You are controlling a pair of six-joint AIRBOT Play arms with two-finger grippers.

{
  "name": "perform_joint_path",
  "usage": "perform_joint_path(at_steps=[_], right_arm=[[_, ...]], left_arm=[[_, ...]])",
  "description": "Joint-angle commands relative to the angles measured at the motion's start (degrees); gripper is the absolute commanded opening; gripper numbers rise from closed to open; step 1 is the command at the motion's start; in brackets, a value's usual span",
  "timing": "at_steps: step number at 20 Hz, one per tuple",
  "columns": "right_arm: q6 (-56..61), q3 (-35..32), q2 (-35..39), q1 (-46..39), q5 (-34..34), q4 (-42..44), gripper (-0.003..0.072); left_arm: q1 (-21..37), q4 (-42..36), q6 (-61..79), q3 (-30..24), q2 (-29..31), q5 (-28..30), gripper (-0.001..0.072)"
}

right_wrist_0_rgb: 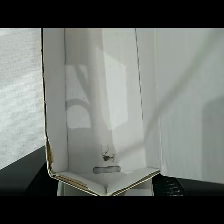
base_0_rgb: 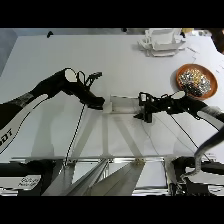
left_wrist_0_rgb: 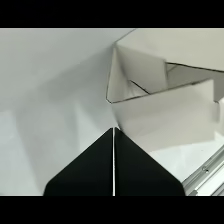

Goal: Fold the box and place the chain.

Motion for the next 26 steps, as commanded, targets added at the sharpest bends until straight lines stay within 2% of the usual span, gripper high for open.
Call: perform_joint_path(at_steps=[1,2,6,8,14,15,16,17,21,26], right_arm=[[0.0,-0.02,0.04,0.0,0.0,0.0,0.0406],[0.0,-0.02,0.04,-0.02,0.0,0.0,0.0406],[0.0,-0.02,0.02,0.0,0.0,0.0,0.0406],[0.0,-0.02,0.04,-0.02,0.0,0.0,0.0406],[0.0,-0.02,0.04,0.0,0.0,0.0,0.0406],[0.0,-0.02,0.04,0.0,0.0,0.0,0.0406],[0.0,-0.02,0.04,0.0,0.0,0.0,0.0406],[0.0,-0.02,0.02,0.0,0.0,0.0,0.0406],[0.0,-0.02,0.04,0.0,0.0,0.0,0.0406],[0.0,-0.02,0.04,-0.02,0.0,0.0,0.0406]], left_arm=[[-1.16,-0.94,0.0,0.0,1.66,0.07,0.0082],[-1.77,-1.16,0.0,0.0,1.62,0.15,0.0147],[-3.72,-2.43,-0.02,0.0,1.62,1.22,0.017],[-4.17,-2.73,-0.04,0.0,1.64,1.7,0.0231],[-4.7,-2.93,-2.32,0.0,1.66,2.99,0.0233],[-5.16,-2.97,-2.97,0.0,1.66,3.72,0.028],[-5.68,-2.95,-3.06,0.0,1.66,4.72,0.0394],[-6.21,-2.91,-3.08,0.0,1.66,5.81,0.0438],[-8.39,-0.46,-8.11,0.02,1.62,9.33,0.0437],[-9.9,8.15,-15.89,0.02,1.6,12.85,0.0438]])
